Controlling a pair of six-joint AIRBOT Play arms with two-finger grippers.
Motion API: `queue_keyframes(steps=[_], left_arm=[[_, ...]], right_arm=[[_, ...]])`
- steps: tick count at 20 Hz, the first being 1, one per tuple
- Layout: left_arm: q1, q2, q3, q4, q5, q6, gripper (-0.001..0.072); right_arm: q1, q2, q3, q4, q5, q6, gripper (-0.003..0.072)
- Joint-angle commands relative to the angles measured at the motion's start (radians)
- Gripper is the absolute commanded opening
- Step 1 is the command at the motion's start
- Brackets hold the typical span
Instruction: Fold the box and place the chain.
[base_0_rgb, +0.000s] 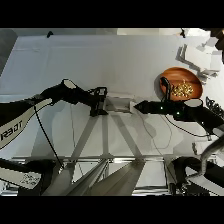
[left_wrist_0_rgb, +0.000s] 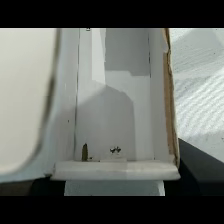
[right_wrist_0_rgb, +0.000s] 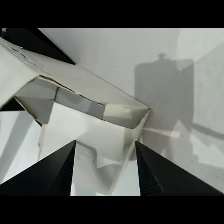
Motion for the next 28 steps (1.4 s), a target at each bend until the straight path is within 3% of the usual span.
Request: queue_keyframes(steps=[1,5,13,15,21,28], left_arm=[[0.000,0.000,0.001,0.000,0.000,0.000,0.0433],[0.000,0.000,0.001,0.000,0.000,0.000,0.0433],[0.000,0.000,0.001,0.000,0.000,0.000,0.0433],[0.000,0.000,0.001,0.000,0.000,0.000,0.0433],[0.000,0.000,0.001,0.000,0.000,0.000,0.0433],[0.000,0.000,0.001,0.000,0.000,0.000,0.0433]], right_arm=[[0.001,0.001,0.000,-0.011,0.018,0.034,0.0481],[0.058,0.001,0.000,-0.004,0.030,0.063,0.0479],[0.148,0.001,0.015,-0.001,-0.110,0.167,0.0484],[0.159,0.001,0.017,-0.010,-0.156,0.175,0.0564],[0.219,-0.010,0.068,-0.129,-0.283,0.287,0.0584],[0.328,-0.044,0.136,-0.524,-0.352,0.684,0.0584]])
